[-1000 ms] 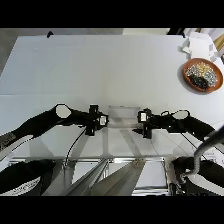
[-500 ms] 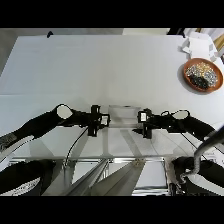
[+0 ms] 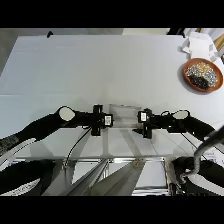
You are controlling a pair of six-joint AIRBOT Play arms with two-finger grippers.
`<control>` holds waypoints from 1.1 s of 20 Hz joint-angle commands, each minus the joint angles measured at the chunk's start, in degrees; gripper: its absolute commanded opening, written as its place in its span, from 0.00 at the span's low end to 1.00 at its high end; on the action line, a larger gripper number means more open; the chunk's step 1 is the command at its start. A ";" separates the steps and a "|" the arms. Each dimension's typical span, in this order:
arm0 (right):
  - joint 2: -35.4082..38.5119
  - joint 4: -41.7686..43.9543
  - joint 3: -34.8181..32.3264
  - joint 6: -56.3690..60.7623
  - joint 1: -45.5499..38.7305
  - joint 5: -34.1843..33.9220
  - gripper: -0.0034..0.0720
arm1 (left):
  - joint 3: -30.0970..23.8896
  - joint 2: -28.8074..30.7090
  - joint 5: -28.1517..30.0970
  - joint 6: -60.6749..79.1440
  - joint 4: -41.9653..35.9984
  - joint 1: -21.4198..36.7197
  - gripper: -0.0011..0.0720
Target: Fold the box and place the chain.
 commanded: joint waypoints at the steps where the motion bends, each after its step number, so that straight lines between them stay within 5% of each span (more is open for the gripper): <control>1: 0.04 -0.02 0.02 -0.07 0.02 0.04 0.54 | 0.04 0.00 1.31 0.83 -2.16 -1.18 0.27; 8: 0.04 -0.02 0.02 -0.07 0.02 0.02 0.54 | 0.07 -0.92 4.33 0.81 -2.64 -3.67 0.31; 10: 0.04 -0.02 0.02 -0.07 0.02 0.04 0.54 | 0.07 -1.18 4.13 0.57 -2.56 -3.98 0.47; 14: 0.04 -0.02 0.02 -0.07 0.02 0.02 0.54 | 0.07 -1.66 4.57 0.59 -2.45 -4.37 0.63; 20: 0.04 -0.02 0.02 -0.09 0.02 0.04 0.54 | 0.07 -2.10 4.79 0.57 -2.25 -4.37 0.63; 21: 0.04 -0.02 0.02 -0.07 0.02 0.04 0.54 | 0.07 -1.51 4.79 -0.17 -2.08 -4.35 0.54; 22: 0.04 -0.04 0.02 -0.07 0.02 0.04 0.54 | 0.07 -0.39 4.87 -2.36 -1.95 -4.20 0.35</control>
